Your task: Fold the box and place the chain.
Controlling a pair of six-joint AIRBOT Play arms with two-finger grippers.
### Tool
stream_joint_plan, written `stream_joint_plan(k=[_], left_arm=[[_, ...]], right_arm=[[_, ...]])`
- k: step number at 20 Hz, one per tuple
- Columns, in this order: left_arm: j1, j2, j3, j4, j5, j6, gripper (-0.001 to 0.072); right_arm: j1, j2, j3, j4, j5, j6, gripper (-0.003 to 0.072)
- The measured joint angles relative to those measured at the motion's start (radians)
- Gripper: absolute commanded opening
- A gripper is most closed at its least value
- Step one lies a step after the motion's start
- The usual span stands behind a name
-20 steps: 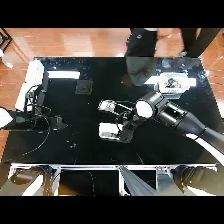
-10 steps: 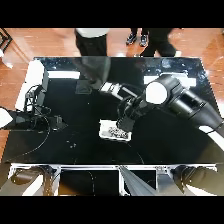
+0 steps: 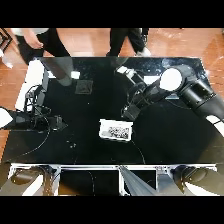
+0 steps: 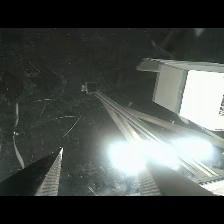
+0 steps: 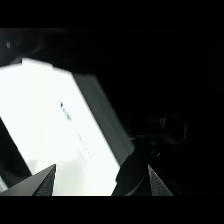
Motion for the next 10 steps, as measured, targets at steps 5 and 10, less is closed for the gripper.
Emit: stream_joint_plan(k=[5,10], left_arm=[[0.000,0.000,0.000,0.000,0.000,0.000,0.0565],[0.000,0.000,0.000,0.000,0.000,0.000,0.0565]], right_arm=[[0.031,0.000,-0.077,0.006,-0.028,-0.019,0.0698],[0.053,0.000,-0.096,0.030,-0.019,-0.057,0.0698]])
